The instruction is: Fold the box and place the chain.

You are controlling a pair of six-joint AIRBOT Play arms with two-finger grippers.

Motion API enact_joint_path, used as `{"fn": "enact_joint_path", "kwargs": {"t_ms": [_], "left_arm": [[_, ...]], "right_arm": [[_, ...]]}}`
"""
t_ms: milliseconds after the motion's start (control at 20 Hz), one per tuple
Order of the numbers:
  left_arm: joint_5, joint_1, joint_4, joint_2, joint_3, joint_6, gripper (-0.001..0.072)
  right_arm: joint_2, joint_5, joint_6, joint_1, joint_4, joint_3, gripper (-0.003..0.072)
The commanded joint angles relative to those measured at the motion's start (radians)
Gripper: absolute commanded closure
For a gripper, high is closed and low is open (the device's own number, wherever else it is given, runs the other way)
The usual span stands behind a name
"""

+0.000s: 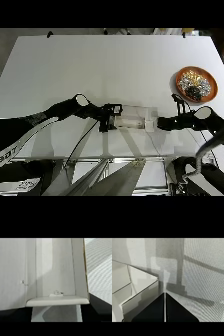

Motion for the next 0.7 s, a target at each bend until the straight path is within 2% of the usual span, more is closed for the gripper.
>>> {"fn": "enact_joint_path", "kwargs": {"t_ms": [0, 650], "left_arm": [[-0.001, 0.000, 0.001, 0.000, 0.000, 0.000, 0.0454], [-0.001, 0.000, 0.001, 0.000, 0.000, 0.000, 0.0454]], "right_arm": [[-0.021, 0.005, 0.003, 0.000, 0.012, 0.000, 0.0671], [0.087, 0.075, -0.042, 0.000, 0.114, 0.000, 0.0657]]}}
